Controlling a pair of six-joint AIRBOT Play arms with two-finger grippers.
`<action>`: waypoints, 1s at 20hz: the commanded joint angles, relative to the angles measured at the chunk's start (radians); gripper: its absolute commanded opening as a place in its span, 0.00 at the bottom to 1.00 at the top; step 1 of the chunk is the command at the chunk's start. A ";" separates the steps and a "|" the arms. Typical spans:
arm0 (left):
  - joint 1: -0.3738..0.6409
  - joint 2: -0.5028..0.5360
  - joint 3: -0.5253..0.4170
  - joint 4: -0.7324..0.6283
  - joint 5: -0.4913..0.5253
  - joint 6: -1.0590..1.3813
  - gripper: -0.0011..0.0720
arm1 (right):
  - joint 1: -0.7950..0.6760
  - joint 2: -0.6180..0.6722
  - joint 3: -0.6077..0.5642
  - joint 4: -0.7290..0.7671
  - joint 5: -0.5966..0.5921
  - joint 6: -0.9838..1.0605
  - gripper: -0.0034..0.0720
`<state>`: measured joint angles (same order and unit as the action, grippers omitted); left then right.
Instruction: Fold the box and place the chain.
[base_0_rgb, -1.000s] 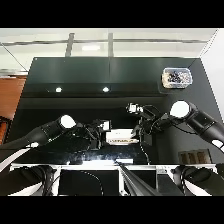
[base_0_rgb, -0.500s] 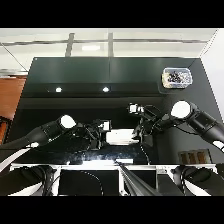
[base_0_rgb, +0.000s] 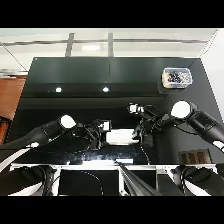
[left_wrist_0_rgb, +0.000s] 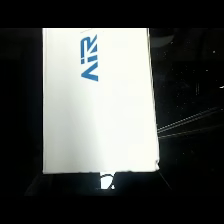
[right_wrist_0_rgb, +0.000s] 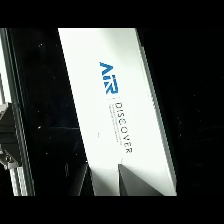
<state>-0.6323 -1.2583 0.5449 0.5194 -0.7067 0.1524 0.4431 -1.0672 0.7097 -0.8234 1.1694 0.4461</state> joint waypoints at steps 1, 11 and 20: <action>0.000 0.000 0.000 0.000 0.000 0.000 0.59 | 0.010 -0.004 0.000 -0.009 -0.008 0.019 0.32; 0.000 0.000 0.000 0.000 0.000 0.000 0.59 | 0.034 0.024 0.027 -0.086 0.014 0.136 0.32; 0.000 0.000 0.000 0.000 0.000 0.000 0.59 | -0.171 0.087 -0.132 0.412 0.063 0.537 0.06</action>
<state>-0.6319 -1.2583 0.5449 0.5186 -0.7067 0.1513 0.3012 -0.9745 0.6724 -0.7177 1.2728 0.9222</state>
